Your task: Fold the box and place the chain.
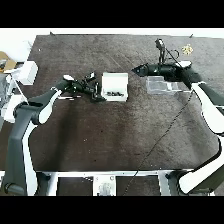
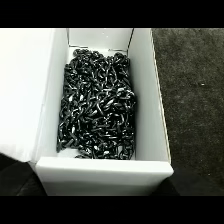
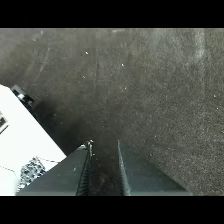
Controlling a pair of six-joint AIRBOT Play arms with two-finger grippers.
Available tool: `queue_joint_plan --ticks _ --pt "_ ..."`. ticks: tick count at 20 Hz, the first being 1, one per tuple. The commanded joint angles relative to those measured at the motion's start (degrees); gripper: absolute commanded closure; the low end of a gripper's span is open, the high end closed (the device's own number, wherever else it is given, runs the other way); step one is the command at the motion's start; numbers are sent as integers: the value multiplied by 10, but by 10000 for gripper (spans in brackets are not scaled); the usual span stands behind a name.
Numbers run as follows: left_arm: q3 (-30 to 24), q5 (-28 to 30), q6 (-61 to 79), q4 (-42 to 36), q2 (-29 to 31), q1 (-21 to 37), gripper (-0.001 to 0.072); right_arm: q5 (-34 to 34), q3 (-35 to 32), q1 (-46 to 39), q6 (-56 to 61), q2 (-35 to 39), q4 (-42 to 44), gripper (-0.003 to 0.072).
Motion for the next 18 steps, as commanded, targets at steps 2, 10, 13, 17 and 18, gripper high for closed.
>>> queue_joint_plan --ticks 2,10,13,17,18 --pt "0 0 0 0 0 0 357 8 5 -1 -57 -28 24 481" --pt "0 0 0 0 0 0 358 165 5 3 -188 -31 57 463" --pt "0 0 0 0 0 0 358 183 5 3 -200 -31 49 458" --pt "0 0 0 0 0 0 358 227 5 6 -228 -31 31 292" --pt "0 0 0 0 0 0 358 224 5 7 -228 -31 16 294"
